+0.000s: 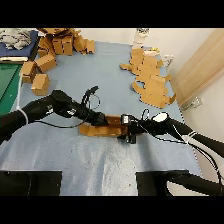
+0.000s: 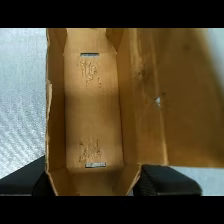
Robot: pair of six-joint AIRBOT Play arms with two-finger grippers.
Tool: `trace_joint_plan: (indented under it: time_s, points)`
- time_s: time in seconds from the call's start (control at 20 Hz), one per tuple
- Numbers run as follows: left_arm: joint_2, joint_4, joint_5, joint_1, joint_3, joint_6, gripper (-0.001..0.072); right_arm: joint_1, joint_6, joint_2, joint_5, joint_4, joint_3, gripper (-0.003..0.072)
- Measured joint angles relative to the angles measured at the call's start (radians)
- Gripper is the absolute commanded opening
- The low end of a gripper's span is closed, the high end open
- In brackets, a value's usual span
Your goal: Fold the box.
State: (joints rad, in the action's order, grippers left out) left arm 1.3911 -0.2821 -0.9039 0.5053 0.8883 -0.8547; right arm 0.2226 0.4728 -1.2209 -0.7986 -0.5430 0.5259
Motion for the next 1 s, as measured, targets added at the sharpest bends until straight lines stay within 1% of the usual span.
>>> trace_joint_plan:
  time_s: [0.25, 0.3, 0.4, 0.55, 0.65, 1.0]
  points:
    - [0.079, 0.071, 0.079, -0.026, 0.082, 0.016, 0.0010, 0.000, 0.000, 0.000, -0.005, 0.000, 0.000, 0.0575]
    - [0.092, 0.069, 0.089, -0.030, 0.089, -0.002, 0.0010, 0.000, 0.000, 0.000, -0.005, 0.000, 0.000, 0.0575]
    - [0.121, 0.020, 0.102, -0.034, 0.099, -0.067, 0.0009, 0.000, 0.000, 0.000, -0.010, 0.000, 0.000, 0.0575]
    - [0.149, -0.076, 0.084, -0.037, 0.105, -0.195, 0.0009, 0.001, 0.000, 0.002, -0.016, 0.000, 0.000, 0.0575]
    - [0.158, -0.116, 0.060, -0.036, 0.108, -0.257, 0.0008, 0.002, 0.000, 0.002, -0.025, 0.000, 0.000, 0.0575]
    - [0.175, -0.182, 0.019, -0.018, 0.109, -0.365, 0.0008, 0.002, 0.000, 0.002, -0.039, 0.000, 0.000, 0.0575]
